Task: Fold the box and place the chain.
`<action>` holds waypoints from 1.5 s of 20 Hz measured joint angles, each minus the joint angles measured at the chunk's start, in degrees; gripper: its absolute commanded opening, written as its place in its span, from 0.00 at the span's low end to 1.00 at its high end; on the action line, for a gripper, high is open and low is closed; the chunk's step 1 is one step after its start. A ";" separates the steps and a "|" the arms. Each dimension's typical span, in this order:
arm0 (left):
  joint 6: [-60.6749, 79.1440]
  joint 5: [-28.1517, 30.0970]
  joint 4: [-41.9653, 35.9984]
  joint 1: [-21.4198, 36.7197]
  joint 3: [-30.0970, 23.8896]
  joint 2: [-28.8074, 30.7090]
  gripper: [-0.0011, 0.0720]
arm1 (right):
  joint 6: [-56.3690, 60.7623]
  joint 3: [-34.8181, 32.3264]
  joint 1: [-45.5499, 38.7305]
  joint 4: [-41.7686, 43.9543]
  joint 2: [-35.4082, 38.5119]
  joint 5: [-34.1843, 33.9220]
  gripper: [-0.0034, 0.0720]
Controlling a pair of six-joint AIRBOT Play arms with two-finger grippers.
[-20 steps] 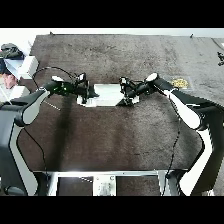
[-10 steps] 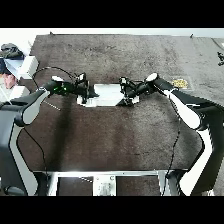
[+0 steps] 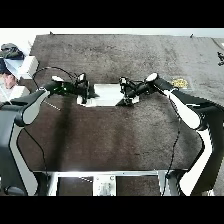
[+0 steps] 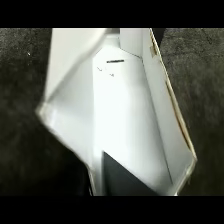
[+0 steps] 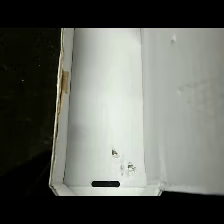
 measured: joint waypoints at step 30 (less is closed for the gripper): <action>-19.65 8.76 -0.20 -1.36 -16.79 26.10 0.03 | -0.04 -0.02 0.04 -0.13 0.00 0.39 0.48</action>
